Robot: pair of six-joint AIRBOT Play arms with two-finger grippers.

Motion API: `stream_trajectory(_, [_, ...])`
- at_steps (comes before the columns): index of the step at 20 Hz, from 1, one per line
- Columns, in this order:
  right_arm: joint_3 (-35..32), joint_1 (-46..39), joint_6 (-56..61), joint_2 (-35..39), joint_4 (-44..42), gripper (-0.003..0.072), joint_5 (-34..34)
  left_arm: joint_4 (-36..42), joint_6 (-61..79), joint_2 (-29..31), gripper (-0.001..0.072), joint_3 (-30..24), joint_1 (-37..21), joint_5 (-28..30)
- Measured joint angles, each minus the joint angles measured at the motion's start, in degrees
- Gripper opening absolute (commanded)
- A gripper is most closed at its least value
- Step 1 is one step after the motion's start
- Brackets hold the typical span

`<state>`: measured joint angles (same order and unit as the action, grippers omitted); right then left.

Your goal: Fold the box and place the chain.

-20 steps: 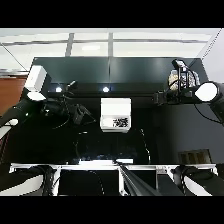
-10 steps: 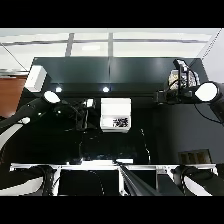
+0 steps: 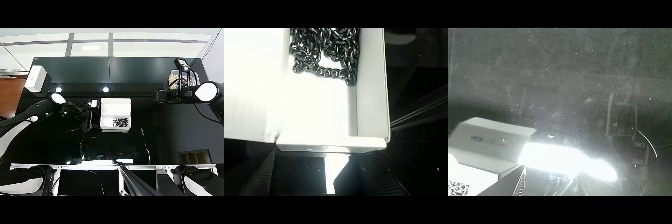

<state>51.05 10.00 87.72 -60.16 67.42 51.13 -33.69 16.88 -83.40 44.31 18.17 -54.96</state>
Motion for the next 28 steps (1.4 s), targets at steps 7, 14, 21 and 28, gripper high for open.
stream_trajectory(7, [0.0,0.0,0.2,0.0,0.1,0.037,0.0,-0.8,-2.1,-0.2,0.0518,0.0,3.5,2.1])
stream_trajectory(14, [0.0,0.8,-1.0,-0.4,0.3,0.055,-1.2,-1.5,-6.4,-0.3,0.0463,0.0,4.2,2.0])
stream_trajectory(21, [1.9,6.6,-10.8,-8.7,-8.8,0.0685,-12.4,-1.9,-7.3,-0.4,0.0462,0.0,4.3,2.0])
stream_trajectory(28, [6.8,7.0,-26.9,-15.9,-20.1,0.0685,-9.0,-3.1,-6.1,-0.3,0.0462,0.0,4.7,3.0])
